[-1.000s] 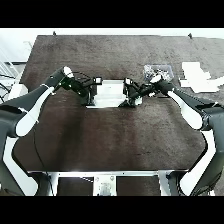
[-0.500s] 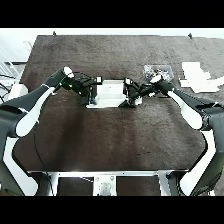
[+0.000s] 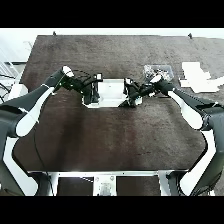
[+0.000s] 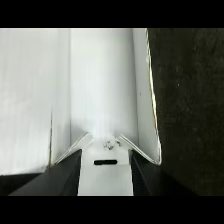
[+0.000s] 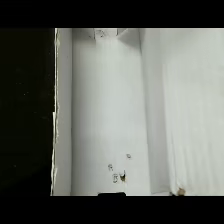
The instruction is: Fold the box and place the chain.
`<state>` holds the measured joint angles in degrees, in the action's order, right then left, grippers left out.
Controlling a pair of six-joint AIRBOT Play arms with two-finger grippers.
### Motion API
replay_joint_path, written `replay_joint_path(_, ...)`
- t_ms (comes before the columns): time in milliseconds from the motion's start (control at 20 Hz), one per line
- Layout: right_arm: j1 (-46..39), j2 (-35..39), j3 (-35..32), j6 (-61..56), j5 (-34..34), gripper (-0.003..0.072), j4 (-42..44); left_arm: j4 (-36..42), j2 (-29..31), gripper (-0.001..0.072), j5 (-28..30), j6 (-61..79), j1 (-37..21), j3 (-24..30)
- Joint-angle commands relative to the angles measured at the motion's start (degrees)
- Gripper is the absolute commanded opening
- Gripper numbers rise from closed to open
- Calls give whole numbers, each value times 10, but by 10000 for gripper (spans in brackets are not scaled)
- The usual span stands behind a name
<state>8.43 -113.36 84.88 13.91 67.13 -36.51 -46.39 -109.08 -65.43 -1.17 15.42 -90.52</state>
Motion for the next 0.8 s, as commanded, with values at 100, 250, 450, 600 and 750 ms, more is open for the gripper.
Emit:
replay_joint_path(100, 1, 0, 0, 0, 0, 503, 0, 27, 0, 370, 5, 2, 0, 0)
replay_joint_path(250, 1, 0, 0, 0, 0, 503, 0, 40, 0, 584, 11, 2, 0, 4)
replay_joint_path(450, 1, 0, 0, 0, 0, 503, 0, 44, -1, 588, 18, 2, 0, 20)
replay_joint_path(600, 1, 0, 0, 0, 0, 503, 0, 44, 0, 588, 17, 2, 0, 21)
replay_joint_path(750, 1, 0, 0, 0, 0, 503, 0, 44, 0, 587, 17, 2, 0, 21)
